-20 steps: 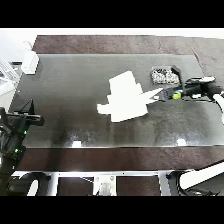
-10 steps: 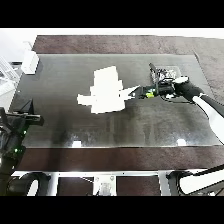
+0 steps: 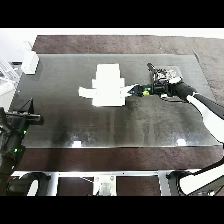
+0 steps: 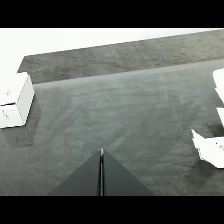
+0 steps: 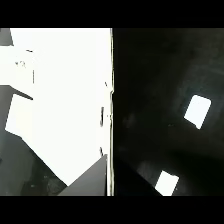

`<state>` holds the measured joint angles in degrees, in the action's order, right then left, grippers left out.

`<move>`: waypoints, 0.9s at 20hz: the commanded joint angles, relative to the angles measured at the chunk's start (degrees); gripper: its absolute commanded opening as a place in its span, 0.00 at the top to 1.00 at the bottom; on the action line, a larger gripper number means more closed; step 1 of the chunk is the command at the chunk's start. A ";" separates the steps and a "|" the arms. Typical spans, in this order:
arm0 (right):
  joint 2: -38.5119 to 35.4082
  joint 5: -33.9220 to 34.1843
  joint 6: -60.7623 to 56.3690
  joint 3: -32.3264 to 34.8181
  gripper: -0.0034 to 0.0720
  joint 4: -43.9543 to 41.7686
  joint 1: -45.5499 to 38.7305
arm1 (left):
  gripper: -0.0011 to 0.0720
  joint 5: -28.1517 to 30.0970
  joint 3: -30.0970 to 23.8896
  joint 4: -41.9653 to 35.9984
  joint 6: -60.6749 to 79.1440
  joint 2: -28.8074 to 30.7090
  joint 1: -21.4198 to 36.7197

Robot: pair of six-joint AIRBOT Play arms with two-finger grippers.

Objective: Fold the box and place the chain.

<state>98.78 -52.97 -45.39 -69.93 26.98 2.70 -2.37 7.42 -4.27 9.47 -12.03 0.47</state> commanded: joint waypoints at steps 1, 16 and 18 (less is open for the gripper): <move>2.40 0.63 -0.09 -2.23 0.95 0.26 0.22 | 0.92 -3.13 0.07 0.07 0.07 0.04 0.04; 3.26 -0.46 0.00 -2.69 0.95 1.16 0.44 | 0.26 -20.87 13.97 0.90 -4.46 -29.11 0.04; 3.26 -1.33 0.42 -3.21 0.95 1.16 0.44 | 0.26 -25.70 22.27 3.21 -4.52 -41.18 0.04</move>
